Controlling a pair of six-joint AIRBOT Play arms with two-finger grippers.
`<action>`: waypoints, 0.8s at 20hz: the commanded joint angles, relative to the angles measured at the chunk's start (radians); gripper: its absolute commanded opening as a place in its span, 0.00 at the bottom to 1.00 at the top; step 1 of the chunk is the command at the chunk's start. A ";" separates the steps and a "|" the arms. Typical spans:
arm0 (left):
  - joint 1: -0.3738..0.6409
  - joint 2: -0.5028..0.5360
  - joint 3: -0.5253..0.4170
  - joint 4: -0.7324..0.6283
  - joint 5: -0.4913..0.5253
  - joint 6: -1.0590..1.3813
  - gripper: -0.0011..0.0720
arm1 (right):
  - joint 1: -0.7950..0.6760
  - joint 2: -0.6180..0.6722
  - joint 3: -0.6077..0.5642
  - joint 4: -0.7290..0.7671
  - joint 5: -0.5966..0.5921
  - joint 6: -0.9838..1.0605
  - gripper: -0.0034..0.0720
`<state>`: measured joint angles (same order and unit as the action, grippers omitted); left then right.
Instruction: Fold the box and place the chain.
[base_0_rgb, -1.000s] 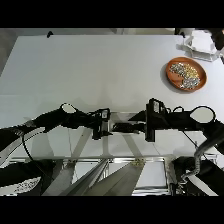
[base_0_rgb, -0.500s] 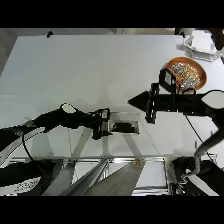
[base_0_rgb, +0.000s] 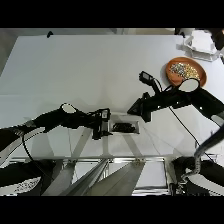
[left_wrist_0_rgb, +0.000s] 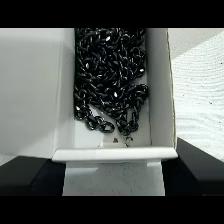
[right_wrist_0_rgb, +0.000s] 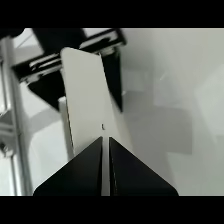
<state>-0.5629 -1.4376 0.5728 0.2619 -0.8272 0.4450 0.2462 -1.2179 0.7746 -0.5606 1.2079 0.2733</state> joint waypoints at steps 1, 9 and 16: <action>0.000 0.000 0.001 0.000 0.000 0.000 0.20 | 0.046 -0.031 0.002 -0.049 0.063 0.007 0.20; 0.000 0.000 0.001 0.000 0.000 0.000 0.20 | 0.124 -0.011 -0.003 -0.113 0.029 0.006 0.51; 0.000 0.000 0.001 0.000 0.000 0.000 0.20 | 0.152 0.082 -0.071 -0.206 -0.156 -0.032 0.58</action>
<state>-0.5629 -1.4376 0.5724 0.2619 -0.8272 0.4450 0.3889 -1.1709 0.7303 -0.7345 1.1374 0.2676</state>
